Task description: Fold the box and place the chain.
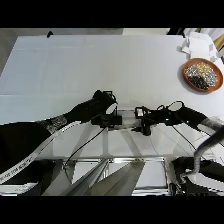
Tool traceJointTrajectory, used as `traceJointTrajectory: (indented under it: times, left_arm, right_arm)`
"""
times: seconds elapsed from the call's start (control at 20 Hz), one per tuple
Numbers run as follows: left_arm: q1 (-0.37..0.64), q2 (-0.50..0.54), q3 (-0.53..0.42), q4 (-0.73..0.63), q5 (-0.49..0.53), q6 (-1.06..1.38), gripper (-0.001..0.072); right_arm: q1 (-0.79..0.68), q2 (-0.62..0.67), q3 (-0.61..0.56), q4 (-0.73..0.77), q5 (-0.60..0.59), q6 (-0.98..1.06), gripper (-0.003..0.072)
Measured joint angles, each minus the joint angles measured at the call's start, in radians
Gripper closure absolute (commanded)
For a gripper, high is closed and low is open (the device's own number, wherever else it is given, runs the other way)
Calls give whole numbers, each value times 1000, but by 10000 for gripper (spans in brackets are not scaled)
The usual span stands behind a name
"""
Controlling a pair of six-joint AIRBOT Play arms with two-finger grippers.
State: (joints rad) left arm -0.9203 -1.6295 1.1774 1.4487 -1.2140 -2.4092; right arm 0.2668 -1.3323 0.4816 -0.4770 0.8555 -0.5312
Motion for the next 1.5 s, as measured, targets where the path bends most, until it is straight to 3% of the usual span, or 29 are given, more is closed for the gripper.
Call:
traceJointTrajectory:
  times: [0.4,0.45,0.55,0.6,1.0,1.5]
  left_arm:
    - [-16,-1,1,11,14,-2,694]
    - [-18,-1,1,11,15,-2,681]
    - [-21,-1,0,14,19,9,572]
    - [-21,-2,0,14,23,9,554]
    - [-15,13,0,-6,11,5,557]
    - [42,132,0,-4,-46,76,552]
  right_arm:
    - [0,0,0,0,2,1,286]
    - [0,0,0,0,2,1,286]
    - [0,0,0,-1,1,-1,286]
    - [0,0,0,-1,1,-1,286]
    - [0,0,0,-1,1,-3,286]
    - [0,0,0,0,-1,0,286]
